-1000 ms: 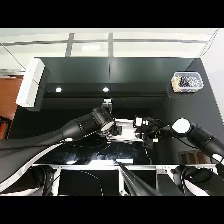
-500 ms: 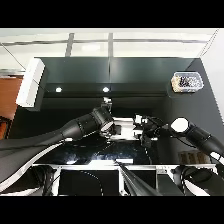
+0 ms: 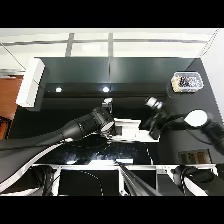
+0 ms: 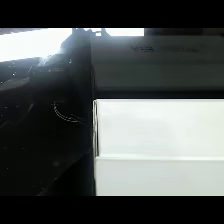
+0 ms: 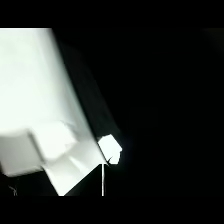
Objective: Fold the box and place the chain.
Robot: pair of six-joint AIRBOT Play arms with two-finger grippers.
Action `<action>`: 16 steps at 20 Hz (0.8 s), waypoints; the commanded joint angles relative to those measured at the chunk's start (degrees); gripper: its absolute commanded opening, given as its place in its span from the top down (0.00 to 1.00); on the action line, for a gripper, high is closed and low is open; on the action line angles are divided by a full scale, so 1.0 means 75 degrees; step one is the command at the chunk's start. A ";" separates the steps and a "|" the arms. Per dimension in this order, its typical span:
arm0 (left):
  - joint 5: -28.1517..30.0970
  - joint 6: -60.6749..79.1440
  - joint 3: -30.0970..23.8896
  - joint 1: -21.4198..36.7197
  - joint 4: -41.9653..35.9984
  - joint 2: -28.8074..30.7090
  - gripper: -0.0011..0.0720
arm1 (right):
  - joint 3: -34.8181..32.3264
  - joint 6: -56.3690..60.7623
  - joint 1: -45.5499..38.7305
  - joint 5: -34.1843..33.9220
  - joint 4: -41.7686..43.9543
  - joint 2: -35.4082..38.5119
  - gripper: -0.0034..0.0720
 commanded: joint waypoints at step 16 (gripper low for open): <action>0.0000 -0.0006 0.0006 0.0006 0.0017 0.0003 0.95 | -0.1070 0.3013 -0.2900 0.2171 0.2104 -0.2157 0.94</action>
